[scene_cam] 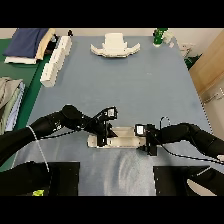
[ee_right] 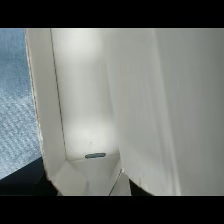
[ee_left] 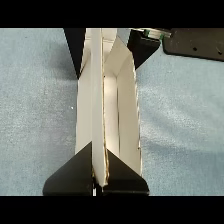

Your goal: Fold the box.

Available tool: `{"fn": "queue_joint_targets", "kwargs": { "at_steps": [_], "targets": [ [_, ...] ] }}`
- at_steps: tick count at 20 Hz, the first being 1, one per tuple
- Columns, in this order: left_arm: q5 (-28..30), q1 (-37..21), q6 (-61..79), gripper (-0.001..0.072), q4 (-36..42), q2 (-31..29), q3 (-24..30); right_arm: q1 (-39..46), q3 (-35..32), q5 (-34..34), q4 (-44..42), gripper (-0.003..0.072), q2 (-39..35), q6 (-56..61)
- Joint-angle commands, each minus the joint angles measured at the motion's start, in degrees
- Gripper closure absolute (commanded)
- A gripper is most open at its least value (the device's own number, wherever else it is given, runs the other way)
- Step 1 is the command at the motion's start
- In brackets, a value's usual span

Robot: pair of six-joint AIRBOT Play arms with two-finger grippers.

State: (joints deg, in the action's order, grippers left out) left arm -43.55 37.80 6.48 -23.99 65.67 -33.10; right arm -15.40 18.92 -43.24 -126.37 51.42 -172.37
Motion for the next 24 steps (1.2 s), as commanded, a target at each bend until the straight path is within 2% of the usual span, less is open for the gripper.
{"fn": "queue_joint_targets", "kwargs": {
  "at_steps": [1,18,19,20,21,24],
  "targets": [
    [0.0,0.04,0.0,0.0698,0.0,-0.04,-0.04,0.04,0.07,0.31,0.13,0.0212,-0.07,0.04],
    [0.61,-0.02,0.04,0.0695,2.12,-0.02,-0.04,0.04,0.07,0.31,0.15,0.0212,-0.07,0.04],
    [0.72,-0.02,-0.07,0.0632,2.14,-0.02,-0.04,0.04,0.07,0.31,0.15,0.0212,-0.07,0.04],
    [1.64,-0.02,-0.17,0.0355,2.16,-0.02,-0.04,0.04,0.07,0.31,0.15,0.0212,-0.07,0.04],
    [2.6,-0.02,-1.66,0.0219,2.16,-0.07,-0.04,0.04,0.07,0.31,0.15,0.0212,-0.07,0.04],
    [2.93,-0.04,-4.39,0.0222,1.14,-0.46,-0.07,0.04,0.07,0.31,0.15,0.0212,-0.07,0.04]
  ]
}}
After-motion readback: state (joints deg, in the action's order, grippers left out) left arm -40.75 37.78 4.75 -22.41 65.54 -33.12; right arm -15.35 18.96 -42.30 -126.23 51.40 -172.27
